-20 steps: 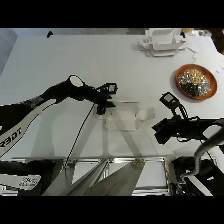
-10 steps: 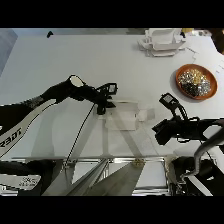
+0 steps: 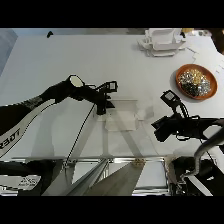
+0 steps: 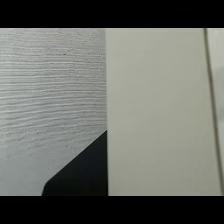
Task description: Fold the box and place the chain.
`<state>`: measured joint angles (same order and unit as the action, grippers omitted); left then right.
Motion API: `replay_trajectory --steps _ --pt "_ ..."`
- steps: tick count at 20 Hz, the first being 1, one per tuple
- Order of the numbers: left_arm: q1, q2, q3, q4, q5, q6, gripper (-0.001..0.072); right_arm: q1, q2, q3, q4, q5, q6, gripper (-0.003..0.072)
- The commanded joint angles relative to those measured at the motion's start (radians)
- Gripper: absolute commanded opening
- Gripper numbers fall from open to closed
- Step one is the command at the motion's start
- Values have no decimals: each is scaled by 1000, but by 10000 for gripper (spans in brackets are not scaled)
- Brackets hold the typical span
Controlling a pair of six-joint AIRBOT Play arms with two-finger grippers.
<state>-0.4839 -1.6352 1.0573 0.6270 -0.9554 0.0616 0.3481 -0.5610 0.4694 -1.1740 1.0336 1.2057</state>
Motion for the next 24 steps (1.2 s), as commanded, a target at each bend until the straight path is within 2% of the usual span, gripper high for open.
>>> replay_trajectory --steps 1,6,16,20,24 --pt "-11 3 1 19 33 -29 0 1 0 0 0 -14 0 20" --pt "-48 2 1 21 70 11 1 1 0 0 -1 -14 0 20" --pt "-47 3 1 21 69 20 11 1 0 0 -1 -15 -14 20" --pt "-47 2 1 18 69 20 11 1 0 0 -2 -30 -93 19" --pt "-47 2 1 18 69 20 11 1 -5 -1 10 -32 -290 19"
